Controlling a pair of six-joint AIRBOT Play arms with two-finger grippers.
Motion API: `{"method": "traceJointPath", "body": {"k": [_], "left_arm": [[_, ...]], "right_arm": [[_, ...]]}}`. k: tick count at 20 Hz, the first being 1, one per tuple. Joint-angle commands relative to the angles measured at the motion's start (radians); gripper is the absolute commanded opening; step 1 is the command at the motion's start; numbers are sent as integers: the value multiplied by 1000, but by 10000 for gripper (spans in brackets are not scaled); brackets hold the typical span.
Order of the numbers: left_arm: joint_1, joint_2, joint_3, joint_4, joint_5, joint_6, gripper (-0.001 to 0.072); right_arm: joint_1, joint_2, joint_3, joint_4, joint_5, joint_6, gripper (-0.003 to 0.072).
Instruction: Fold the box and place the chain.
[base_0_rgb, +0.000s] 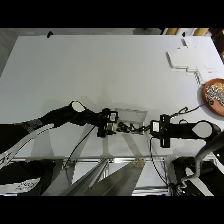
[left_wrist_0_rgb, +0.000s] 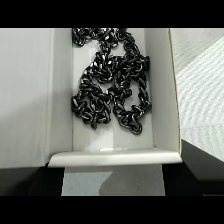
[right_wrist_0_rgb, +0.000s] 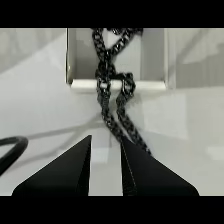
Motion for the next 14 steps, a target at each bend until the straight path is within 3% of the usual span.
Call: {"method": "traceJointPath", "body": {"k": [1, 11, 14], "left_arm": [[0, 1, 1, 0, 0, 0, 402], [0, 1, 1, 0, 0, 0, 402], [0, 1, 1, 0, 0, 0, 402]], "right_arm": [[-3, -100, -5, 120, -27, -150, 207], [83, -176, -5, 140, -107, -169, 207], [83, -175, -4, 139, -105, -162, 93]]}}
